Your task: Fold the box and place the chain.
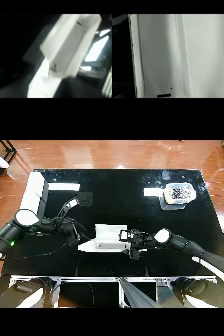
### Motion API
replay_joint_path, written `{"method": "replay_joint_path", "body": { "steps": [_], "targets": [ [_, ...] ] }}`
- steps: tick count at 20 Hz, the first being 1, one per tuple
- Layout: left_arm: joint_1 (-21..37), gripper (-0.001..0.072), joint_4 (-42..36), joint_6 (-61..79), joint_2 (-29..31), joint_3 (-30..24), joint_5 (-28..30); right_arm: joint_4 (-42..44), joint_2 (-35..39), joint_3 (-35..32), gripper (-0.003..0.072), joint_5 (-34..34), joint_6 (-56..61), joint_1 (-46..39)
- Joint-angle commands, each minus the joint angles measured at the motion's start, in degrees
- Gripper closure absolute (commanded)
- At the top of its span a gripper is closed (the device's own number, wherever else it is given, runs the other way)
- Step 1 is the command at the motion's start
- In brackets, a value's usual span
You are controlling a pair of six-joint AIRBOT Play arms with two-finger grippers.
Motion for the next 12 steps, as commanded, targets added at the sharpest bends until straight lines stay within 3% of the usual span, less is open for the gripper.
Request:
{"method": "replay_joint_path", "body": {
  "steps": [1,6,9,12],
  "targets": [
    [1.7,0.007,1.73,-1.64,0.87,-2.05,-1.57,0.07,0.0,-0.02,0.034,0.0,0.02,0.02],
    [-1.11,0.0073,2.78,22.95,0.22,-5.57,0.98,0.04,0.0,-0.02,0.034,0.0,0.02,0.02],
    [-4.26,0.0074,2.89,32.68,-0.02,-8.39,8.85,0.04,0.0,-0.02,0.034,0.0,0.02,0.02],
    [-6.69,0.0078,0.11,33.22,-1.62,-8.81,14.62,0.04,0.0,-0.02,0.034,0.0,0.02,0.02]
  ]
}}
